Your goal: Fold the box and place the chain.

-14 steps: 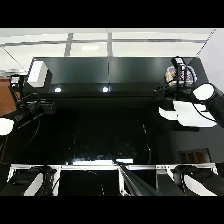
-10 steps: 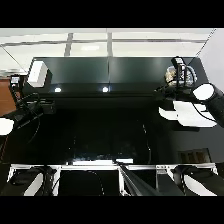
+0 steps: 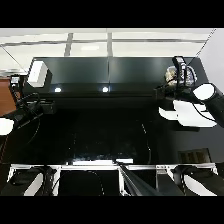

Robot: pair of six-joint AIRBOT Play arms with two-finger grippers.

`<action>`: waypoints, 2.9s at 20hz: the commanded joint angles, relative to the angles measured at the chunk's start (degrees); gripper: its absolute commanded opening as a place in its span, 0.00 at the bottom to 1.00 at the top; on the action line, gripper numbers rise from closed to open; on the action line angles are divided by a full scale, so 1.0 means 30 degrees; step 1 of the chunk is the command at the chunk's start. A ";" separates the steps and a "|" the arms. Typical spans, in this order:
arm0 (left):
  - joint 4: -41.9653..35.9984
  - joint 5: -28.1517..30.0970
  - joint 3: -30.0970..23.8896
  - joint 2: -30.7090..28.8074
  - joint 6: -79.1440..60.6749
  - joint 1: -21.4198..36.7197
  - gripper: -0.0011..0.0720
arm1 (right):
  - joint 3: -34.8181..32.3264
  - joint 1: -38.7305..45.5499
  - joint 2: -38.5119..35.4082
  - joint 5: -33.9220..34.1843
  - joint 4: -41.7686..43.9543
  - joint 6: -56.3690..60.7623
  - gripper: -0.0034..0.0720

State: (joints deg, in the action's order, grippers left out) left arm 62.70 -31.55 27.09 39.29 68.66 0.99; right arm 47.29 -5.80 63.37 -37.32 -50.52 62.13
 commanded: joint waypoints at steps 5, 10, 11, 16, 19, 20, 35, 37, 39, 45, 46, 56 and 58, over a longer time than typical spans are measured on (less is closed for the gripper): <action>-0.1647 0.0656 0.0000 0.0029 0.0095 -0.0015 0.05 | 0.0036 0.0794 -0.0007 0.0663 0.3140 0.0153 0.99; -0.1647 0.1027 0.0000 0.0073 0.0095 -0.0007 0.06 | 0.0437 0.7038 0.0007 -0.1042 -0.2353 0.4459 0.99; -0.1632 0.1020 0.0000 0.0131 0.0095 -0.0015 0.33 | 0.0743 0.8918 0.0051 -0.1479 -0.3701 0.5297 0.99; -0.1647 0.0969 0.0007 0.0299 0.0211 -0.0015 0.99 | 0.3504 1.8673 0.2171 -0.3920 -0.5231 0.4860 0.99; -0.1639 0.1005 0.0007 0.0299 0.0211 -0.0015 0.99 | 0.6346 2.1835 0.5610 -0.7424 -0.3876 0.1872 0.99; -0.1647 0.0991 0.0007 0.0306 0.0211 -0.0015 0.99 | 0.7235 2.2250 0.6768 -0.8888 -0.3140 0.0663 0.99; -0.3264 0.1231 0.0007 0.0342 0.0255 -0.0015 0.99 | 1.1293 2.0414 1.2743 -1.4149 -0.1486 -0.6025 0.29; -0.3264 0.1137 0.0007 0.0342 0.0255 -0.0015 0.99 | 1.1373 2.0312 1.2458 -1.5016 -0.1552 -0.6011 0.07; -0.3264 0.1071 0.0007 0.0342 0.0255 -0.0015 0.99 | 1.1307 2.0079 1.1744 -1.5941 -0.1428 -0.5843 0.07; -0.3271 0.0481 0.0007 0.0342 0.0255 -0.0095 0.99 | 0.5129 1.8032 0.6368 -1.3566 0.1719 -0.5872 0.07; -0.3279 0.0095 0.0007 0.0342 0.0255 -0.0124 0.99 | 0.3308 1.7464 0.5136 -1.2152 0.2484 -0.5617 0.06; -0.4765 -0.1100 0.0321 0.1625 0.0262 -0.5042 0.88 | -0.9930 0.5034 -0.5195 -0.1566 1.2568 -0.7337 0.06; -0.5858 -0.2033 0.1297 0.3599 0.0255 -0.5056 0.90 | -1.0302 0.2237 -0.5202 -0.0291 1.2903 -0.7045 0.07</action>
State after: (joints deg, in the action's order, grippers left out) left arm 48.97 -35.59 28.75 45.12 69.45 -11.90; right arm 21.26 12.34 50.98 -46.74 -17.69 40.53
